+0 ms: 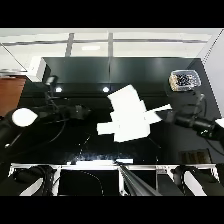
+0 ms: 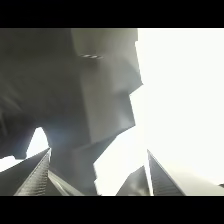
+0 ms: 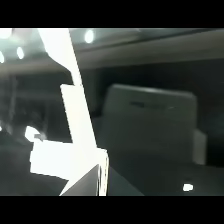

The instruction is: Fold the box and place the chain.

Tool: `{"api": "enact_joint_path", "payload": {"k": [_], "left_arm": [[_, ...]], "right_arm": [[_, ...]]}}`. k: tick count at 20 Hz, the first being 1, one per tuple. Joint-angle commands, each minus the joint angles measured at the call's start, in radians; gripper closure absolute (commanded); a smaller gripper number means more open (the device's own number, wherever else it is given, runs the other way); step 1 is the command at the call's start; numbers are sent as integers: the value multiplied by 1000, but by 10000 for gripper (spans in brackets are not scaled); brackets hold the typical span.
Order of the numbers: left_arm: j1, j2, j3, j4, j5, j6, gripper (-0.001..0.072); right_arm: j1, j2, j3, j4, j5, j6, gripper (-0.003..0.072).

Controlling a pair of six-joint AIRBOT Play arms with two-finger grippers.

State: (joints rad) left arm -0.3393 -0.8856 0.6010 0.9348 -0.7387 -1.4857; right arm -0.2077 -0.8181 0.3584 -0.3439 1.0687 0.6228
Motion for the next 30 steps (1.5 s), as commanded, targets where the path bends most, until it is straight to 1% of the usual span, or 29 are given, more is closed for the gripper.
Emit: {"api": "enact_joint_path", "payload": {"k": [1, 4, 6, 9, 11, 13, 15, 17, 19, 20, 21, 22, 25, 26, 27, 28, 29, 30], "left_arm": [[-32, -161, 0, -177, -27, 45, 7], [-27, -283, 0, -384, -103, 309, 7], [-24, -350, 0, -519, -111, 496, 7], [13, -423, 0, -629, -114, 647, 7], [41, -483, 0, -671, -144, 713, 7], [61, -554, 0, -765, -235, 847, 7], [68, -630, 8, -868, -384, 1031, 9], [64, -696, 37, -872, -487, 1105, 11], [64, -742, 78, -815, -522, 1105, 28], [64, -758, 100, -781, -531, 1105, 50], [64, -769, 121, -743, -541, 1105, 153], [64, -776, 142, -703, -555, 1106, 219], [59, -777, 184, -600, -600, 1125, 240], [56, -778, 193, -591, -597, 1125, 359], [56, -779, 202, -591, -598, 1131, 441], [56, -779, 209, -592, -598, 1142, 449], [56, -780, 217, -592, -596, 1143, 526], [57, -781, 225, -591, -592, 1143, 619]], "right_arm": [[192, 89, -73, -28, -158, -22, 646], [274, 89, -75, -26, -214, -6, 646], [290, 89, -75, -27, -217, 3, 646], [291, 89, -75, -27, -216, 10, 646], [291, 89, -75, -29, -212, 10, 646], [291, 89, -75, -28, -213, 14, 646], [291, 89, -75, -29, -213, 19, 646], [291, 89, -75, -31, -214, 26, 646], [291, 89, -75, -31, -214, 30, 646], [291, 89, -75, -32, -214, 33, 646], [291, 89, -75, -32, -215, 34, 646], [291, 89, -75, -34, -217, 36, 646], [291, 89, -75, -34, -221, 36, 646], [291, 89, -75, -34, -223, 36, 646], [291, 89, -75, -35, -225, 36, 646], [291, 89, -75, -41, -227, 36, 646], [291, 89, -75, -57, -228, 39, 646], [291, 89, -75, -80, -227, 54, 645]]}}
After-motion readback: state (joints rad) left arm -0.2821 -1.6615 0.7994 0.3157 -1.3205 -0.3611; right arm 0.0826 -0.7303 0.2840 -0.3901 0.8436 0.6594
